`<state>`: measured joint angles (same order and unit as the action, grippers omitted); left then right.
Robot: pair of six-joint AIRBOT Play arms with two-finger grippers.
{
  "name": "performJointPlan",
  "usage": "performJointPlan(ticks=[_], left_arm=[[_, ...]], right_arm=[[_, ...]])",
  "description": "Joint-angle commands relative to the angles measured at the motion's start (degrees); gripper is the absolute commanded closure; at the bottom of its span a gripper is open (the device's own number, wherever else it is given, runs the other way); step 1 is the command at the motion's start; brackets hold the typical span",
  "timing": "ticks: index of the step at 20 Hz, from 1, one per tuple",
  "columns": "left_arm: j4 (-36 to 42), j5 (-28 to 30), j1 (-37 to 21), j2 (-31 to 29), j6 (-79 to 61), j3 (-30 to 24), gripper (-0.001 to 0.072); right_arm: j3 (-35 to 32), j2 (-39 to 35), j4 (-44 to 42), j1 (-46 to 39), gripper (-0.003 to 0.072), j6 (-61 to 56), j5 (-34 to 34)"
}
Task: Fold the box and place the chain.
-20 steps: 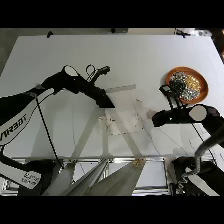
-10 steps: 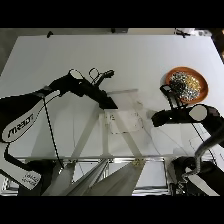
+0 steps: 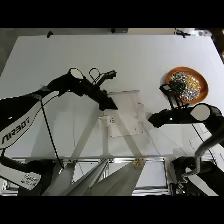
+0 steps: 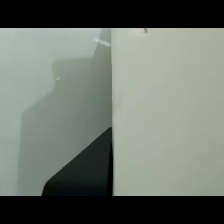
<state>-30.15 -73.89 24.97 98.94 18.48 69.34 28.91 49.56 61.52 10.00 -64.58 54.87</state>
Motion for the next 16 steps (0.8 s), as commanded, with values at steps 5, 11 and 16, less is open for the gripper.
performJointPlan(ticks=[5, 11, 16], left_arm=[[-6.5, -3.6, 1.2, -14.3, 3.2, -1.0, 0.0712], [-5.2, 11.7, 7.0, -24.3, -2.6, -17.8, 0.071], [-3.6, 22.2, 8.7, -20.0, -6.3, -21.8, 0.0706]], right_arm=[[7.9, -12.0, 10.7, 0.0, 0.0232, -6.3, 16.9], [7.9, -26.7, 12.9, 0.0, 0.0232, -7.6, 22.8], [7.9, -29.0, 12.5, 0.0, 0.0232, -7.6, 21.8]])
